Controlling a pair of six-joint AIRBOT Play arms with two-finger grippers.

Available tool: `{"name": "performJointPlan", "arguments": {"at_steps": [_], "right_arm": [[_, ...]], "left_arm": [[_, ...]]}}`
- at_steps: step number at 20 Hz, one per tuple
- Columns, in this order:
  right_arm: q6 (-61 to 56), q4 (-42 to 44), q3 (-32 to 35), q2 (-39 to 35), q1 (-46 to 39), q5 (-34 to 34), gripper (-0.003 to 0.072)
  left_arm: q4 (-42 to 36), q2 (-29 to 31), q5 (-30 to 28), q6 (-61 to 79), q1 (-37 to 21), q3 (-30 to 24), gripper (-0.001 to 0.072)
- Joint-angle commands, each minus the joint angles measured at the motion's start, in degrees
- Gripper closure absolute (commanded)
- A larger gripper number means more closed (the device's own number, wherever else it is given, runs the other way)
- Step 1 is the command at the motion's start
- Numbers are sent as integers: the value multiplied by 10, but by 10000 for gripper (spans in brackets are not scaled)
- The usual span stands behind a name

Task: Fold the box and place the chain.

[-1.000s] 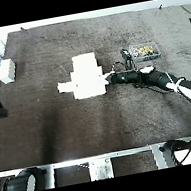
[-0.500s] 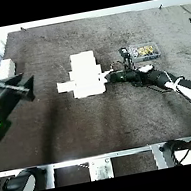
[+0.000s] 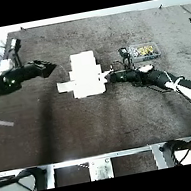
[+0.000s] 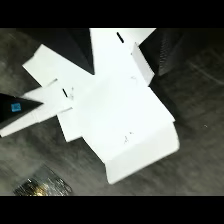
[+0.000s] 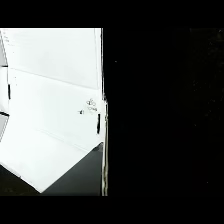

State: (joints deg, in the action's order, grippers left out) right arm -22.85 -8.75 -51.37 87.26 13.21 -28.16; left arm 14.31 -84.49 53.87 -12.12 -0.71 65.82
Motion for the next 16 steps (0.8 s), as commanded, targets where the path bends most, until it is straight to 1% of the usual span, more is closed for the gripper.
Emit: {"name": "performJointPlan", "arguments": {"at_steps": [1, 4, 6, 7, 8, 10, 12, 16], "right_arm": [[4, 0, -1, 0, 0, 0, 679], [11, 0, -1, 0, 0, 0, 679], [10, 0, 0, 0, 0, 0, 679], [10, 1, -1, 0, 0, 0, 678], [10, 1, 0, 0, 0, 0, 679], [10, 0, 0, 0, 0, 0, 679], [11, 0, -1, 0, 0, 0, 679], [12, 0, -1, 0, 0, 0, 679]], "left_arm": [[87, -134, 117, -158, 1, 152, 169], [133, -205, 159, -198, 23, 246, 168], [158, -240, 153, -225, 41, 293, 169], [155, -261, 151, -246, 43, 315, 170], [155, -280, 162, -256, 44, 337, 169], [152, -318, 198, -276, 45, 377, 170], [138, -343, 217, -283, 46, 396, 169], [138, -348, 191, -264, 54, 399, 170]]}}
